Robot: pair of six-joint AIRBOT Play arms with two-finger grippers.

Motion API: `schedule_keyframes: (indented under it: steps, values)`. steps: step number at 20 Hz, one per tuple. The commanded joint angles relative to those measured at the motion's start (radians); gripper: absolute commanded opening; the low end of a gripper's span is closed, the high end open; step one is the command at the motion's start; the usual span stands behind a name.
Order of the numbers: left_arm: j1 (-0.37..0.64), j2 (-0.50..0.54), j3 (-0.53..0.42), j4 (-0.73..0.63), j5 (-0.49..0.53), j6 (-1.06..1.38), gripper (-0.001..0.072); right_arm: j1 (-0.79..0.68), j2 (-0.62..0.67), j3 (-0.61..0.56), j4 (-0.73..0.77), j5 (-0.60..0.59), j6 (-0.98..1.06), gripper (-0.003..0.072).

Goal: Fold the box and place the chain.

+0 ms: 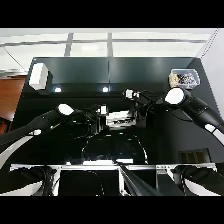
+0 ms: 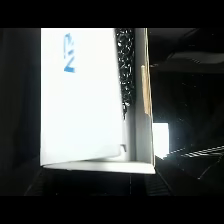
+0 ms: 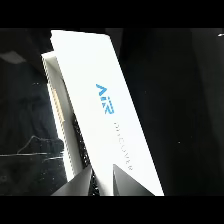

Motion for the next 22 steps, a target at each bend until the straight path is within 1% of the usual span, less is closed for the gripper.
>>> schedule_keyframes:
  steps: [1,14,15,16,22]
  values:
    - [-0.001,-0.001,0.0,0.0,0.0,0.002,0.0399,0.012,-0.007,0.0,-0.003,0.024,0.001,0.0127]
    - [-0.001,-0.001,0.0,0.0,0.0,0.002,0.0399,0.012,-0.007,0.0,-0.005,0.044,0.008,0.013]
    - [-0.001,-0.001,0.0,0.0,0.0,0.002,0.0398,0.012,-0.007,0.0,0.0,0.043,0.008,0.0155]
    - [-0.001,-0.001,0.0,0.0,0.0,0.002,0.0399,0.012,-0.006,0.0,0.0,0.04,0.008,0.0208]
    - [-0.001,-0.001,0.0,0.0,0.0,0.002,0.0398,0.012,-0.006,0.0,0.01,0.042,0.008,0.0208]
